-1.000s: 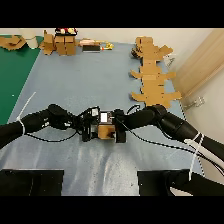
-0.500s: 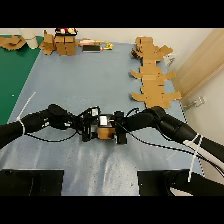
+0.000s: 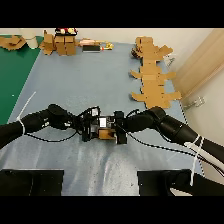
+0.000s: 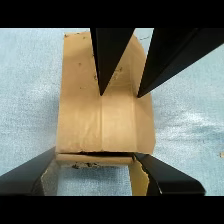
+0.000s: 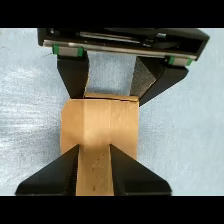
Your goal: Fold the box.
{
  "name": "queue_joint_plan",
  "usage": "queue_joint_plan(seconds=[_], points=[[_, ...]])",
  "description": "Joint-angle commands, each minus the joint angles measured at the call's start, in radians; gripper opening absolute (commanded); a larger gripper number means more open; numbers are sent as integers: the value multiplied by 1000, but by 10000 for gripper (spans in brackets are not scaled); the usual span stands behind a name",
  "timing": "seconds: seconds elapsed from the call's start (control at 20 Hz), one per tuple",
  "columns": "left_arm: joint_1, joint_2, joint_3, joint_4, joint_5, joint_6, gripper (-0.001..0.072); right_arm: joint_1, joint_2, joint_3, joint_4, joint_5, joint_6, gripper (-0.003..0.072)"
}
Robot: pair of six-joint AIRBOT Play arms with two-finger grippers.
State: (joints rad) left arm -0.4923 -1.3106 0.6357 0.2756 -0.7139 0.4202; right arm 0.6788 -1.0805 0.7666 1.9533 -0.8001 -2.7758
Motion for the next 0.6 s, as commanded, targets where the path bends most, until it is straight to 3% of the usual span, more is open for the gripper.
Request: queue_joint_plan(seconds=[0.0,0.05,0.1,0.55], points=[[0,-1,1,1,0,0,541,3,26,0,-13,-6,2,301],[0,-1,1,1,0,0,542,3,37,0,-10,-13,3,470],[0,-1,1,1,0,0,541,3,45,0,-10,-25,3,558],[0,-1,1,1,0,0,541,13,39,-27,-40,10,6,513]])
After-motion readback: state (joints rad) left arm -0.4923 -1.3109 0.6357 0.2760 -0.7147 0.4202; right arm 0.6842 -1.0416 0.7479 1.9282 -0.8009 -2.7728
